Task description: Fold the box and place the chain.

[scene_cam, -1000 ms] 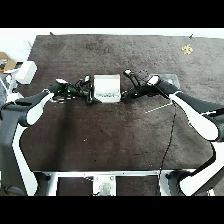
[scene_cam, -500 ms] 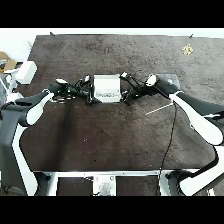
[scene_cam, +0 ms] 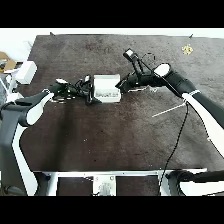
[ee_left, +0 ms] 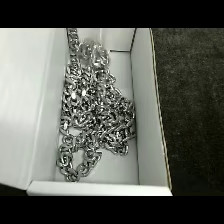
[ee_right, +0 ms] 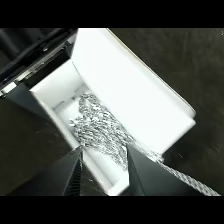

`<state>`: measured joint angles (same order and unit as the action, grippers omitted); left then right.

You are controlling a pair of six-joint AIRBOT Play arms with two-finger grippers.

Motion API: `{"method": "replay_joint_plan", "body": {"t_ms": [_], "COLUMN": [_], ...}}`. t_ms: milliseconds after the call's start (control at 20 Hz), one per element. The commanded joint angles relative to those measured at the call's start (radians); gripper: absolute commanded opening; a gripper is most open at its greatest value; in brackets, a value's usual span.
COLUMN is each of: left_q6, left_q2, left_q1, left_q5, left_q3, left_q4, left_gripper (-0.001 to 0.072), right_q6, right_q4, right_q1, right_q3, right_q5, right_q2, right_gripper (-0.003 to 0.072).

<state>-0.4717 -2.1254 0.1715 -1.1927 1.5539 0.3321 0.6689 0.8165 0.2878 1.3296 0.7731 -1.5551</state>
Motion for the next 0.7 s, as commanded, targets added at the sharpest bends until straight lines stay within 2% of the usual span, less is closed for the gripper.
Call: {"method": "replay_joint_plan", "body": {"t_ms": [0,100,200,450,650], "left_q6": [0.000,0.000,0.000,0.000,0.000], "left_q2": [0.001,0.001,0.001,0.001,0.001], "left_q1": [0.000,0.000,0.000,0.000,0.000], "left_q5": [0.000,0.000,0.000,0.000,0.000], "left_q3": [0.000,0.000,0.000,0.000,0.000], "left_q4": [0.000,0.000,0.000,0.000,0.000], "left_gripper": [0.0275,0.0275,0.0275,0.0275,0.0275], "right_q6": [0.330,0.438,0.530,0.717,0.799], "right_q4": [0.172,0.212,0.212,0.212,0.176], "right_q1": [-0.033,-0.094,-0.154,-0.236,-0.229], "right_q3": [-0.003,-0.024,-0.073,-0.244,-0.261], "right_q5": [-0.001,0.005,-0.040,-0.358,-0.478], "right_q2": [0.014,0.014,0.014,0.002,-0.066], "right_gripper": [0.0324,0.0324,0.0324,0.0324,0.0324]}}
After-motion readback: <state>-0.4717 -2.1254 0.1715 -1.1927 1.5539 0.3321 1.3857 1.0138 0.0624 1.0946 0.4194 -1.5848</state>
